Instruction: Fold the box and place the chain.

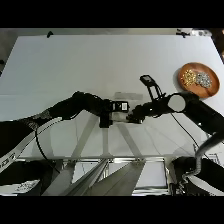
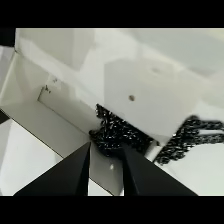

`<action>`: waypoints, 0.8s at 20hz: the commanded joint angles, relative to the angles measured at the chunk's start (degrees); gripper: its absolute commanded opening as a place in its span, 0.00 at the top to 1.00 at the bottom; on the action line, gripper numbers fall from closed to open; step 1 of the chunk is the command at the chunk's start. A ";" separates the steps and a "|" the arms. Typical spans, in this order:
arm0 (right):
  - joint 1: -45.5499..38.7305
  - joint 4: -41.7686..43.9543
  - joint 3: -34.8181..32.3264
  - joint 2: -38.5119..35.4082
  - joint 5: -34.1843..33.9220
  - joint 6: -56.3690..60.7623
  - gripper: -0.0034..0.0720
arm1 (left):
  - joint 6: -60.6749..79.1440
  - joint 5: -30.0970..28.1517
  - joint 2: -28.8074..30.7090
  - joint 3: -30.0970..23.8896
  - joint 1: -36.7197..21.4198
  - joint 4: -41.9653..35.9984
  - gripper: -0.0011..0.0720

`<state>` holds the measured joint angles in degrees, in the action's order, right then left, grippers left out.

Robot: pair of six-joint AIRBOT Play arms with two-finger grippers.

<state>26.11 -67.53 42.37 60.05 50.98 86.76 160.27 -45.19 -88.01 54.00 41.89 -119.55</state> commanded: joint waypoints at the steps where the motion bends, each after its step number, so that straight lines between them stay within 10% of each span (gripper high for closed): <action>1: -4.79 -4.94 -0.04 -5.35 1.64 0.00 0.64 | 0.00 -0.02 -0.04 0.04 0.00 0.02 0.50; 3: -7.89 -10.99 -0.04 -5.55 4.48 0.00 0.40 | 0.00 -0.02 -0.04 0.04 0.00 0.00 0.50; 9: -8.79 -21.77 -0.07 5.29 2.82 -7.72 0.40 | 0.00 -0.02 -0.02 0.04 0.00 0.00 0.50; 16: -6.21 -21.81 -0.04 14.38 -4.00 -14.10 0.15 | 0.00 -0.02 -0.04 0.04 0.00 0.02 0.50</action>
